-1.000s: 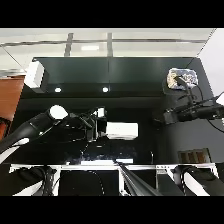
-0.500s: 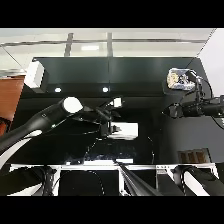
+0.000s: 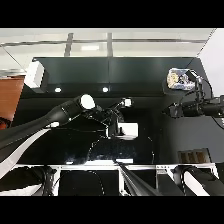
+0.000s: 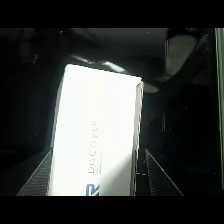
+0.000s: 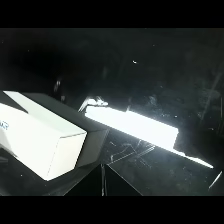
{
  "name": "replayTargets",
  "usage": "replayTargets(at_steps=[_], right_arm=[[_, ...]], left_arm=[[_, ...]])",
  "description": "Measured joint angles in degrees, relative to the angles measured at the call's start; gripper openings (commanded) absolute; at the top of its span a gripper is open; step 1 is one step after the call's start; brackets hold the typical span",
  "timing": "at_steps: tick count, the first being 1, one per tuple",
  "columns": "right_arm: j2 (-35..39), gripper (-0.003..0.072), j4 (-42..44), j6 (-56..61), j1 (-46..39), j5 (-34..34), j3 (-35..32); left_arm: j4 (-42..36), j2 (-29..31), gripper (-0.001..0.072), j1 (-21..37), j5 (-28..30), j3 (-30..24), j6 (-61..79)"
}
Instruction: Fold the box and place the chain.
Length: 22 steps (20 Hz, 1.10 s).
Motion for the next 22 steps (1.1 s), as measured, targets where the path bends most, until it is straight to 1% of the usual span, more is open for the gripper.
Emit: replayTargets(at_steps=[6,12,19,22], right_arm=[[0.0,0.0012,0.0,-0.3,0.0,-0.1,0.0],[0.0,0.0011,-0.1,-0.4,0.0,-0.2,0.0],[0.0,0.0011,0.0,-0.4,0.0,-0.2,0.0],[0.0,0.0012,-0.1,-0.4,0.0,-0.2,0.0]], left_arm=[[1.7,-0.5,0.0714,-1.4,-0.8,0.5,-0.6],[8.0,-0.6,0.0714,-4.0,-0.6,2.2,-0.6],[12.4,-0.8,0.0714,-6.6,0.0,2.6,-1.0],[15.6,-1.8,0.0714,-7.8,1.1,2.6,-1.4]])
